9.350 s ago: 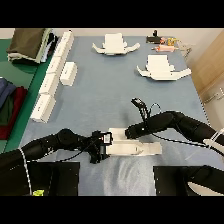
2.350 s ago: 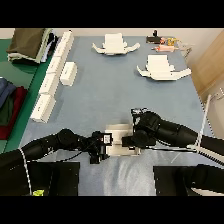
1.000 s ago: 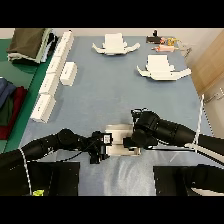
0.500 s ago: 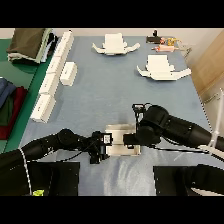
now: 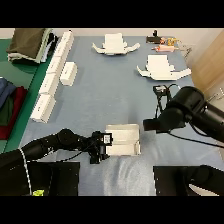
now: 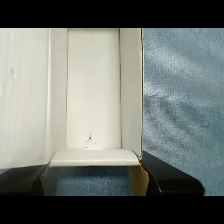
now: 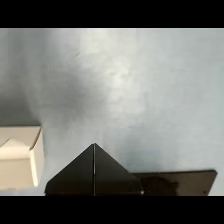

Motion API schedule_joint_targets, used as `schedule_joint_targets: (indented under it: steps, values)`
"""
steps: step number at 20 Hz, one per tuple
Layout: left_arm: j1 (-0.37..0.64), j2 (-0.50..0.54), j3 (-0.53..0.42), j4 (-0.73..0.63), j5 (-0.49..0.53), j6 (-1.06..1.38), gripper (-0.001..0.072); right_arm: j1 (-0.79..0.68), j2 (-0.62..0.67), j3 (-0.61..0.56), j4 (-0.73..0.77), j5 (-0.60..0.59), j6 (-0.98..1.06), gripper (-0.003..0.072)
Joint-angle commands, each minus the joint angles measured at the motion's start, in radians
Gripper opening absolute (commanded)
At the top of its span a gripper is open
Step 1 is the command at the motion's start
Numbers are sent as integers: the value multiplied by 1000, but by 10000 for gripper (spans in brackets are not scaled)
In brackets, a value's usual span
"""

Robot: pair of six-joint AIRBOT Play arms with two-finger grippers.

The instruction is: Fold the box.

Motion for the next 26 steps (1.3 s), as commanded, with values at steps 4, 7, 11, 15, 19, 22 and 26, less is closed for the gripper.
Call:
schedule_joint_targets:
  steps: [4,7,11,15,19,22,26]
  values:
    - [0,1,1,0,0,0,472,-485,-212,2,650,187,-674,4]
    - [0,1,1,0,0,0,472,-589,-351,21,946,166,-905,4]
    - [0,1,1,0,0,0,472,-558,-465,48,1002,42,-1028,4]
    - [0,1,1,0,0,0,472,-488,-462,48,1003,-58,-1191,4]
    - [0,1,1,0,0,0,472,-397,-366,36,922,-80,-1286,4]
    - [0,1,1,0,0,0,472,-306,-232,-36,806,36,-1289,4]
    - [0,1,1,0,0,0,472,-144,-22,-214,715,356,-1313,4]
